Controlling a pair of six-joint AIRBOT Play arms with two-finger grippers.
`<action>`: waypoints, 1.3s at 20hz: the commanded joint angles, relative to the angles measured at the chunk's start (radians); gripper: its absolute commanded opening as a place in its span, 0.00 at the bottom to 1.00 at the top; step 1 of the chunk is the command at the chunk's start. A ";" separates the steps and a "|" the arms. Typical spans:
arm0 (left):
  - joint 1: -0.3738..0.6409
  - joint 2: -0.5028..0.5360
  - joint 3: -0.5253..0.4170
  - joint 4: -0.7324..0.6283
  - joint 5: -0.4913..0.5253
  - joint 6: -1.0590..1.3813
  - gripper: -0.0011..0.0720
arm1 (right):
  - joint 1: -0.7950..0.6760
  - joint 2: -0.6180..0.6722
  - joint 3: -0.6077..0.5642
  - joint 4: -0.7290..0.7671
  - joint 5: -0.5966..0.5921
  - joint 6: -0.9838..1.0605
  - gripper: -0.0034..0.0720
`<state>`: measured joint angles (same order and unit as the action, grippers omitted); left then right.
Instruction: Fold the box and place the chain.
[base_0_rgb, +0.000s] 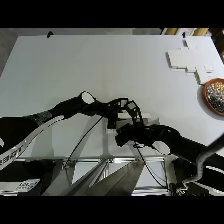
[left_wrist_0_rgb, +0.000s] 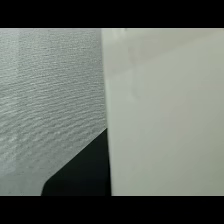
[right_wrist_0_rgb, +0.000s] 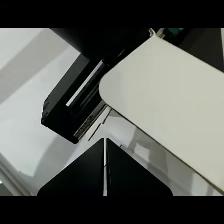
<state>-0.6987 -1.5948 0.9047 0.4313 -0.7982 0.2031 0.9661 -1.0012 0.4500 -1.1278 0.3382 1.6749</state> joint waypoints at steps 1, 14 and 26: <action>-0.001 0.001 0.001 0.004 0.000 0.006 0.03 | -0.016 0.041 -0.001 -0.074 0.100 0.047 0.07; -0.001 0.001 0.001 0.004 0.000 0.006 0.03 | -0.163 0.552 -0.003 -0.316 0.807 -0.480 0.07; -0.001 0.001 0.001 0.004 0.000 0.006 0.03 | -0.079 0.510 -0.213 -0.315 0.540 -1.041 0.94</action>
